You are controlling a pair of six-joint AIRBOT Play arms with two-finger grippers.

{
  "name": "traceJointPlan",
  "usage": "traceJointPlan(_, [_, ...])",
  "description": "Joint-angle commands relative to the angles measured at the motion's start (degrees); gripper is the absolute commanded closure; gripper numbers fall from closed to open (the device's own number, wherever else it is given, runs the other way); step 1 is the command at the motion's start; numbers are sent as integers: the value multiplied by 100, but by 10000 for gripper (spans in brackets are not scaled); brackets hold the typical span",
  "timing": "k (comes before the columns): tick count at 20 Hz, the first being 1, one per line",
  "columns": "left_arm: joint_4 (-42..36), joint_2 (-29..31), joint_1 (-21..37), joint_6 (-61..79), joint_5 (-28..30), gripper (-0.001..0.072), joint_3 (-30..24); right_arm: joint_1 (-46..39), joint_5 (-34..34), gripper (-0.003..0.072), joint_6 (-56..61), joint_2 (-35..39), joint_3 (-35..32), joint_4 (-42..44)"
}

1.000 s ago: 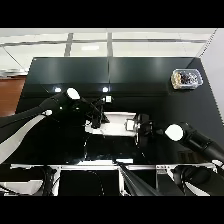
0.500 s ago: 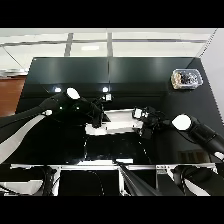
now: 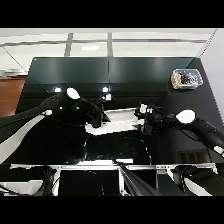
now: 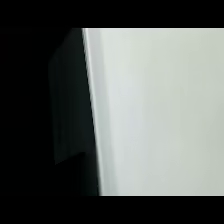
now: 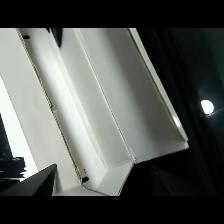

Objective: Fold the box and place the chain.

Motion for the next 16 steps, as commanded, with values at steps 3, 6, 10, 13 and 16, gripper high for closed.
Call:
traceJointPlan(3, [138,129,-20,103,4,691,2,-33,313,-18,-411,-184,4,396])
traceJointPlan(6, [286,179,-20,109,26,692,2,63,415,-18,-413,-184,4,387])
traceJointPlan(10, [588,181,-68,273,179,694,0,289,382,-18,-411,-205,-20,367])
traceJointPlan(13, [590,170,-76,273,365,693,-13,341,328,-18,-415,-422,-24,122])
traceJointPlan(16, [603,164,-79,247,254,692,-11,341,328,-12,-553,-669,-24,138])
